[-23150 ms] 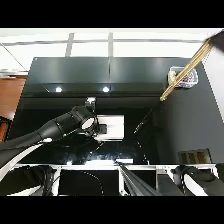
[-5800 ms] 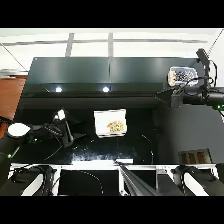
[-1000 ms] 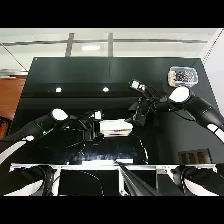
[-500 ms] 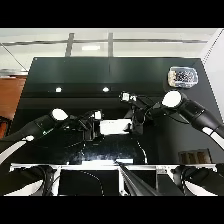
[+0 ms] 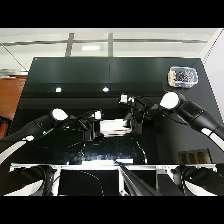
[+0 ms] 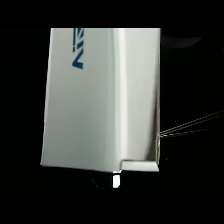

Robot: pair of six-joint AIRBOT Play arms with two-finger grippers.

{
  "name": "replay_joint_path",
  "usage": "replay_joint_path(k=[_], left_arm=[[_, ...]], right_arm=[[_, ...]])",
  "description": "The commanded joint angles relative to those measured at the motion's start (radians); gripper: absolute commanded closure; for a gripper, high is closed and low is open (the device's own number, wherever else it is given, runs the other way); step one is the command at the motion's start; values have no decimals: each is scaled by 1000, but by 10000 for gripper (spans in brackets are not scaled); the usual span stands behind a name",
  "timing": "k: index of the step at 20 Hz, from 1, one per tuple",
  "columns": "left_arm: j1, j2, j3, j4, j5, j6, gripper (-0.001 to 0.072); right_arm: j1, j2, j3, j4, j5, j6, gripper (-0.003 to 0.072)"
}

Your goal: Fold the box and place the chain.

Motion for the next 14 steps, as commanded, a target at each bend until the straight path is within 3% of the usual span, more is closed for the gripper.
replay_joint_path(k=[1, 12, 13, 14], left_arm=[[-1, 0, 0, 0, 0, 1, 233], [-1, 0, 0, 1, 0, 1, 233], [-1, 0, 0, 1, 0, 1, 233], [-1, 0, 0, 0, 0, 1, 233]], right_arm=[[1, -1, 0, -4, 0, 15, 488], [1, -1, -38, -4, 6, 16, 482], [1, -1, -38, -3, 5, 16, 400], [1, -1, -38, -3, 2, 16, 395]])
